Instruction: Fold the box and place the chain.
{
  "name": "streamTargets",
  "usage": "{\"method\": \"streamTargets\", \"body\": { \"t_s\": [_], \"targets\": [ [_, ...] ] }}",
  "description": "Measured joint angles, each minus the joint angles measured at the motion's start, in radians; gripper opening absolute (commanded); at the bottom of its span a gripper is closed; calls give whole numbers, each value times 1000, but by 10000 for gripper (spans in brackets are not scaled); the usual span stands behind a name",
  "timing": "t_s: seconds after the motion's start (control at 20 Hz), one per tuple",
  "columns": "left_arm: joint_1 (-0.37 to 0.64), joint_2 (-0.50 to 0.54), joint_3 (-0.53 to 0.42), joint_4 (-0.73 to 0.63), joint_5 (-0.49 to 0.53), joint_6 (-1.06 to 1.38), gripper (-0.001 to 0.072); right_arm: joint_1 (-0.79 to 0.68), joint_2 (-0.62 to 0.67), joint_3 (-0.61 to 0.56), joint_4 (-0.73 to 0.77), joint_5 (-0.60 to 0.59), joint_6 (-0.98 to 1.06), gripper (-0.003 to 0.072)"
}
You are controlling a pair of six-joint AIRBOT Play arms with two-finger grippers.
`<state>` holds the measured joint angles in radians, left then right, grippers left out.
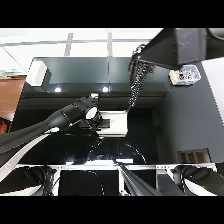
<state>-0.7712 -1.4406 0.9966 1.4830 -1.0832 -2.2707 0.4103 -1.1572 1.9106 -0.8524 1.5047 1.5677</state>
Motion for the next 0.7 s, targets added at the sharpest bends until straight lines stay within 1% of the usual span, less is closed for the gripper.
{"method": "streamTargets", "body": {
  "t_s": [0.2, 0.4, 0.7],
  "targets": [
    [0, 0, 0, 0, 0, 0, 29, 5, -31, 0, 18, -23, -2, 13],
    [0, 0, 0, 0, 0, 0, 29, -20, -39, 0, 14, -18, -5, 13],
    [0, 0, 0, 0, 0, 0, 29, -94, -42, 0, 14, 54, -6, 13]
  ]
}}
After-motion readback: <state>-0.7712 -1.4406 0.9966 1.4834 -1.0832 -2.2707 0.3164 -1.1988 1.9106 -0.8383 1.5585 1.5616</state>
